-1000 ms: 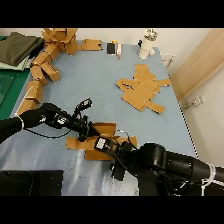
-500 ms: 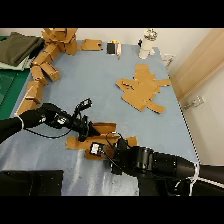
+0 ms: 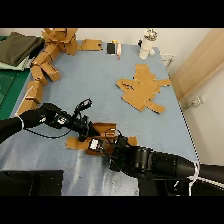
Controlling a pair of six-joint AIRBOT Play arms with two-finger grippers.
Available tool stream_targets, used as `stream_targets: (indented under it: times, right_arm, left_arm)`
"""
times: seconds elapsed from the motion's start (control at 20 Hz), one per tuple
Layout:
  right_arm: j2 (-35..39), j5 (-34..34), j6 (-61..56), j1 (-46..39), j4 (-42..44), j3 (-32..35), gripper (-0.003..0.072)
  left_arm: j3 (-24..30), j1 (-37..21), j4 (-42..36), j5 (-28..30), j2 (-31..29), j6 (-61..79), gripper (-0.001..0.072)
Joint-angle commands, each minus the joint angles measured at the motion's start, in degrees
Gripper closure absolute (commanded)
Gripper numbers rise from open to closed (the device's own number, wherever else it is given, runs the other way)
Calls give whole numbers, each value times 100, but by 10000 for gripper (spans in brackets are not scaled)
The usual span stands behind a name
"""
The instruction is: Fold the box.
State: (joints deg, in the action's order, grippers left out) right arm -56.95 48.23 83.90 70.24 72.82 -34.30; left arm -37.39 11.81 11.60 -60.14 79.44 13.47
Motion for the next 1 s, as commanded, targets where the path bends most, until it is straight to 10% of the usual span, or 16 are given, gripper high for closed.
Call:
stream_targets:
  times: [0.0, 0.05, 0.1, 0.15, 0.5, 0.95]
  right_arm:
    - [7, -37, -28, 0, -168, -9, 227]
    - [37, -72, -28, -15, -170, -11, 225]
    - [70, -74, -31, -57, -225, -13, -15]
    - [107, -114, 28, -136, -149, -11, -30]
    - [684, -643, 1239, -835, 297, 317, -29]
    - [894, -382, 6085, -3163, 4030, 385, -29]
  left_arm:
    - [-2, 0, 0, 0, 2, 0, 695]
    - [-2, 0, 0, 0, 2, 0, 695]
    - [-2, 0, -2, 2, 2, 0, 695]
    - [-4, -2, 0, 9, 4, 0, 695]
    - [-2, 0, 0, 7, 4, 0, 696]
    - [-4, 0, 0, 4, 2, 0, 695]
